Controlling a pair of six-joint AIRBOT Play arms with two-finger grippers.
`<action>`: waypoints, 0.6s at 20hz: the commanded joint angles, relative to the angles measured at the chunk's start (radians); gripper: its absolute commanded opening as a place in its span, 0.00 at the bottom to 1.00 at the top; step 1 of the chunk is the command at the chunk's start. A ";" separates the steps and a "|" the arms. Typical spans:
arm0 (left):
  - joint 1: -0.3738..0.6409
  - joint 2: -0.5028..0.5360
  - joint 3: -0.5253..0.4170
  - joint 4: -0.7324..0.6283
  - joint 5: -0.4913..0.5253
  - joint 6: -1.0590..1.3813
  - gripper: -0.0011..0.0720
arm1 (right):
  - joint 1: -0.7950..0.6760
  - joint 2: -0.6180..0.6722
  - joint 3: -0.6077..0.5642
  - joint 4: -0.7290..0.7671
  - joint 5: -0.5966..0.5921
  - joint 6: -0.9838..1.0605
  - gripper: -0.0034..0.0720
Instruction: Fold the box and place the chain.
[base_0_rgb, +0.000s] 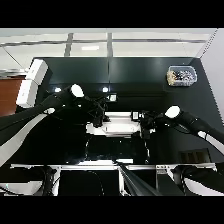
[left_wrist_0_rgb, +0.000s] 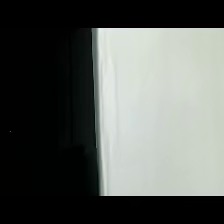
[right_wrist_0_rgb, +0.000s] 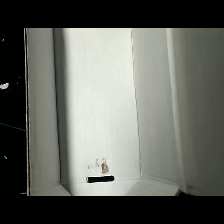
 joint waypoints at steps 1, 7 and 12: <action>0.000 0.001 0.000 0.000 0.000 0.000 0.05 | 0.006 0.000 -0.001 -0.008 -0.014 0.012 0.96; 0.000 0.001 0.000 0.000 0.000 0.000 0.05 | 0.024 -0.003 -0.001 -0.030 -0.023 0.023 0.96; 0.000 0.001 0.000 0.000 0.000 0.000 0.05 | 0.024 -0.003 -0.001 -0.034 -0.021 0.024 0.91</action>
